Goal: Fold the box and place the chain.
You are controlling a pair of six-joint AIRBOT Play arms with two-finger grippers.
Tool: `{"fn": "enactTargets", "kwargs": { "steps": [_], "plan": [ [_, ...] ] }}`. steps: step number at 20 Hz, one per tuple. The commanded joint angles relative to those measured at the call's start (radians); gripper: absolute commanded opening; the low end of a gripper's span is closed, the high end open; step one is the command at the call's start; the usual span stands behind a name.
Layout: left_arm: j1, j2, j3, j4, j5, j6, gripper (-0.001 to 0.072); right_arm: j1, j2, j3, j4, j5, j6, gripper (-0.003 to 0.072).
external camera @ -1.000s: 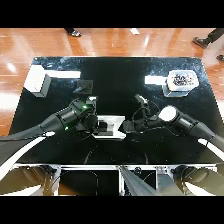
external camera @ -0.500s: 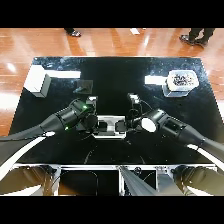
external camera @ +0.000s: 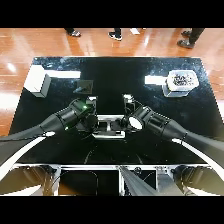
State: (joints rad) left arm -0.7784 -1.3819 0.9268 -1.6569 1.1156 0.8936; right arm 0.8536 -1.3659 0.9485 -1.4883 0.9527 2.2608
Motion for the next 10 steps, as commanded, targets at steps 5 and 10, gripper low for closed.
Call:
{"fn": "enactTargets", "kwargs": {
  "steps": [5,10],
  "plan": [
    [-0.001,-0.003,0.001,-0.001,-0.021,0.000,0.0023,0.002,-0.024,0.024,-0.012,0.036,0.013,0.0286],
    [-0.001,-0.009,0.001,-0.002,-0.020,0.000,0.0023,0.002,-0.055,0.024,-0.011,0.035,0.013,0.0286]
  ]
}}
